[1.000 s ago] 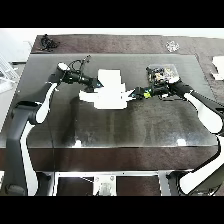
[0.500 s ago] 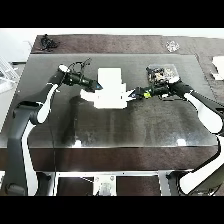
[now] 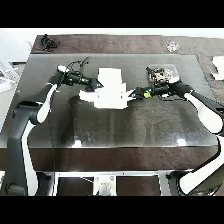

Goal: Fold the box and place the chain.

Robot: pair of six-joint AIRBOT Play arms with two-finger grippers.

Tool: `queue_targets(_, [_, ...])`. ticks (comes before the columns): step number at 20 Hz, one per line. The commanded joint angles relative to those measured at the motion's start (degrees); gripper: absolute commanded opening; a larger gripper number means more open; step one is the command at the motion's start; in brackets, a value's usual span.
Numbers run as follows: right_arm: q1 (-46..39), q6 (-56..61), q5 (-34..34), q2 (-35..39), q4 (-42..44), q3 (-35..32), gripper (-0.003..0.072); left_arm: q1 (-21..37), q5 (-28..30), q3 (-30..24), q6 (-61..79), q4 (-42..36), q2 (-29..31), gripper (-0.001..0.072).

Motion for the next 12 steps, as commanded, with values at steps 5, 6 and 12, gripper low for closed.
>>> queue_targets(5, [0.0, -0.9, 0.0, 0.0, -0.2, 0.0, 0.0005, 0.7, -1.9, 0.0, 1.6, -0.5, -0.1, 0.0246])
queue_targets(6, [0.0, -0.9, 0.0, 0.0, -0.2, 0.0, 0.0005, 0.7, -2.2, 0.0, 1.6, -0.5, -0.2, 0.0246])
queue_targets(12, [0.0, -0.9, 0.0, 0.0, -0.2, 0.0, 0.0005, 0.4, -2.7, 0.0, 2.8, -1.7, -0.8, 0.0245])
